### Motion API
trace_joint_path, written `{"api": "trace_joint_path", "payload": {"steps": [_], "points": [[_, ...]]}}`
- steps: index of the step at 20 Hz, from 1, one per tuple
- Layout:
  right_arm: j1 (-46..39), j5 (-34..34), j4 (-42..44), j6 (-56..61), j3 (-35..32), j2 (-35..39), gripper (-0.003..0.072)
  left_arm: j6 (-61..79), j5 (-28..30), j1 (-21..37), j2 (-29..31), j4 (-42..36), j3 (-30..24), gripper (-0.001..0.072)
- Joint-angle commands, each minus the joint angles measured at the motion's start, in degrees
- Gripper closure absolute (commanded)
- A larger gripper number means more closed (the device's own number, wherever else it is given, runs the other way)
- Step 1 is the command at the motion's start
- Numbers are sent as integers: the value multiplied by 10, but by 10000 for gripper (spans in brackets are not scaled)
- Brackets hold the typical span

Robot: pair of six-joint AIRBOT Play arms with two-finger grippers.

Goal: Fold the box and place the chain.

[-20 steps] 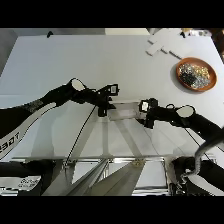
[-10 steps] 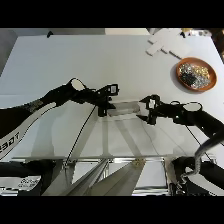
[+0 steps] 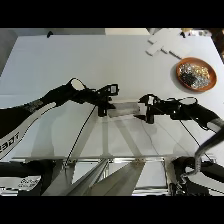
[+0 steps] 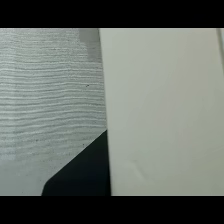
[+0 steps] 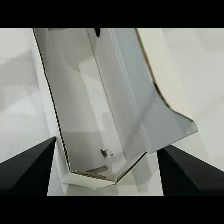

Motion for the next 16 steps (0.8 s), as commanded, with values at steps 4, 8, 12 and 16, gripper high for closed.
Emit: {"api": "trace_joint_path", "payload": {"steps": [4,8,12,16], "points": [[0,4,-4,-8,3,-33,-2,0,0,0,0,0,0,699],[1,4,1,-35,3,-43,22,0,0,0,0,0,0,699],[2,22,14,-37,14,-61,28,0,0,0,0,0,0,699],[4,27,15,-41,19,-68,28,0,0,0,0,0,0,699]]}}
